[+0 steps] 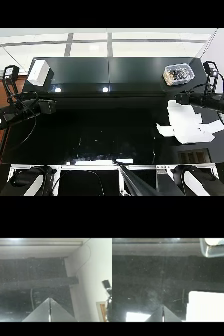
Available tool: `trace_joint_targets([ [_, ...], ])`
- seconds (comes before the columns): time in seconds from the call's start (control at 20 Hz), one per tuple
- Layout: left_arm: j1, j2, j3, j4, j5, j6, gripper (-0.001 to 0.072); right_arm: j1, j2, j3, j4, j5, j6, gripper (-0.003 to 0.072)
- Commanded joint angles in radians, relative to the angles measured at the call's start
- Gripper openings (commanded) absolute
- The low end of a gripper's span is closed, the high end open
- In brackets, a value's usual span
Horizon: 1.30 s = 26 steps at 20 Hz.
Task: Fold the box and place the chain.
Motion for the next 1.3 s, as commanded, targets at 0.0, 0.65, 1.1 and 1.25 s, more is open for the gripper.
trace_joint_targets([
  [0.0, 0.0, 0.0, 0.0, 0.0, 0.0, 0.0, 0.0026, 0.001, 0.0, 0.0, 0.0, 0.0, 0.0, 0.0018],
  [0.65, -0.001, -0.002, -0.001, -0.003, 0.079, 0.0, 0.0026, -0.14, -0.085, 0.017, -0.591, -0.37, 0.385, 0.0711],
  [1.1, -0.007, -0.048, -0.001, -0.041, 0.086, -0.004, 0.0701, -0.684, -0.553, 0.422, -0.322, 0.23, 0.111, 0.071],
  [1.25, -0.007, -0.066, -0.001, -0.056, 0.085, -0.004, 0.0701, -0.725, -0.641, 0.479, -0.304, 0.431, -0.058, 0.0709],
])
